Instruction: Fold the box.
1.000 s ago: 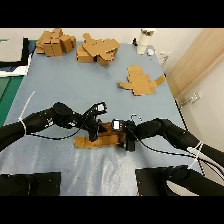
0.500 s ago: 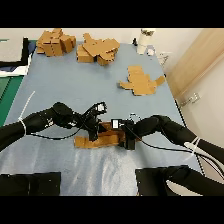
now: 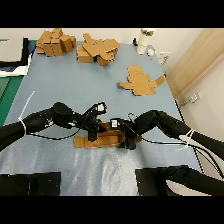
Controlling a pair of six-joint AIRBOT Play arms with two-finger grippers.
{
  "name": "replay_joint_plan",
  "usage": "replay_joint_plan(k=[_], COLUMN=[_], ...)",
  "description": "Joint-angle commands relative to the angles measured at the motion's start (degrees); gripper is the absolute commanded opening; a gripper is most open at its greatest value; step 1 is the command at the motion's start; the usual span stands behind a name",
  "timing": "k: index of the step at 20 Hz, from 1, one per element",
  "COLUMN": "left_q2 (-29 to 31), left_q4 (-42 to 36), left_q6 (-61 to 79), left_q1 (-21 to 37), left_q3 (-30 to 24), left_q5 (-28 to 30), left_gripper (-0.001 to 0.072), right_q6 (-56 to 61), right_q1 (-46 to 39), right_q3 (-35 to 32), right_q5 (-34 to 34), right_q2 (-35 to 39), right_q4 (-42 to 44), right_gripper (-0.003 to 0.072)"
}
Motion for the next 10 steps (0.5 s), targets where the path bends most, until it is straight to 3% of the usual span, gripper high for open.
replay_joint_plan(k=[1,10], left_q2=[0.0,0.0], left_q4=[-0.1,-0.1], left_q6=[0.0,0.0], left_q1=[0.0,0.0], left_q3=[0.0,0.0], left_q5=[0.1,0.1], left_gripper=[0.001,0.001], right_q6=[0.5,0.4], right_q1=[0.0,0.0], right_q3=[0.2,0.2], right_q5=[-0.8,2.1], right_q2=[-0.2,-0.3], right_q4=[-0.3,-0.2], right_gripper=[0.0708,0.0696])
